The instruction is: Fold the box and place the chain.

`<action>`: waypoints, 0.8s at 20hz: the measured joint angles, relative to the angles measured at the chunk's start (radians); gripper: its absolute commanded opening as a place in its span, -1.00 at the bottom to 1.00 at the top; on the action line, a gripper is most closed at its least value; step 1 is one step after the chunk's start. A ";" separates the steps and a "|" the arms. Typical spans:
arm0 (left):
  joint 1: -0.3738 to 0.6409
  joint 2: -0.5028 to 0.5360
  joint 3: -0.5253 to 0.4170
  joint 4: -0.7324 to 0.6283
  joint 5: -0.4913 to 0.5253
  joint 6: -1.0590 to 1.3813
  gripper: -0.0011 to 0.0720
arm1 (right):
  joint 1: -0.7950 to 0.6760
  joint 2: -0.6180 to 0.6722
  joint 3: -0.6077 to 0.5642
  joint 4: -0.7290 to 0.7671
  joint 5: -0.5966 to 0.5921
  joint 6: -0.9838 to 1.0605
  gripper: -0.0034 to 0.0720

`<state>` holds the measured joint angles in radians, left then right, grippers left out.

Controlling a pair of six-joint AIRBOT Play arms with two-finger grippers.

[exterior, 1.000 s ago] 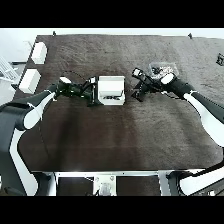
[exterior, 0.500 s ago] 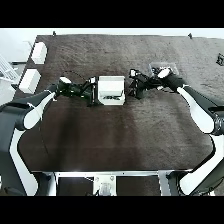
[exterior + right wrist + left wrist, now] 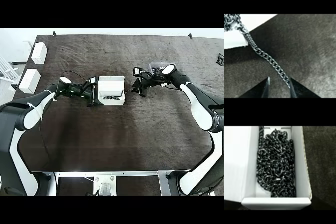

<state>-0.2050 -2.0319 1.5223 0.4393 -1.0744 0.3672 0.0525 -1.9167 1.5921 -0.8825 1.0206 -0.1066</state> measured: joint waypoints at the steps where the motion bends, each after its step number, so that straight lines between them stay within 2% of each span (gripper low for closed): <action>1: 0.000 0.000 0.000 0.000 0.000 0.000 0.28 | -0.002 -0.005 0.010 -0.005 0.008 -0.002 -0.13; 9: 0.000 0.000 0.000 0.000 0.000 0.000 0.28 | 0.010 -0.019 0.038 -0.024 0.050 0.006 -0.14; 12: 0.000 0.000 0.000 0.000 0.000 0.000 0.28 | 0.027 -0.021 0.043 -0.034 0.052 0.006 -0.24; 16: 0.000 0.000 0.000 0.000 0.000 0.000 0.28 | 0.044 -0.026 0.056 -0.058 0.055 0.006 -0.24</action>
<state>-0.2050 -2.0319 1.5223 0.4393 -1.0748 0.3668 0.0963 -1.9427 1.6478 -0.9405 1.0752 -0.1001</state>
